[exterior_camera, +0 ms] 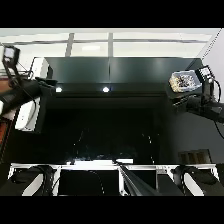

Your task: Fold the box and place the chain.

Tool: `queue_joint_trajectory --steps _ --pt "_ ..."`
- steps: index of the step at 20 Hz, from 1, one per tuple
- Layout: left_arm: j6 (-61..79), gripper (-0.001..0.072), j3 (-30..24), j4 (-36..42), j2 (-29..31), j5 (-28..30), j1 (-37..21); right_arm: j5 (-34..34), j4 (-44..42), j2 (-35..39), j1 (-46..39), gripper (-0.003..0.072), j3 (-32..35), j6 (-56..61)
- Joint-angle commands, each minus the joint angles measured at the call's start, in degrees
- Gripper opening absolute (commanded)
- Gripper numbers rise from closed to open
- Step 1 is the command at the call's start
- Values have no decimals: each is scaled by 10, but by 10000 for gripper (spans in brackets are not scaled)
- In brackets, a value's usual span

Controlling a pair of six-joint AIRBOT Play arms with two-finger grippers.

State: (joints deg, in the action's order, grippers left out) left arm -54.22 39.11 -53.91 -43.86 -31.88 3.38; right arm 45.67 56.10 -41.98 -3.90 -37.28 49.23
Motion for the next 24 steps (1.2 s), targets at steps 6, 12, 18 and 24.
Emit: queue_joint_trajectory --steps 6,12,18,24 --pt "-2 27 -80 0 22 92 44 -40 23 -9 1 18 6 2" --pt "-2 27 -80 0 22 92 44 -37 25 -9 1 17 6 5" --pt "-2 27 -80 0 22 92 44 -37 25 -9 1 17 6 5" --pt "-2 27 -80 0 22 92 44 -37 25 -9 1 18 6 5"
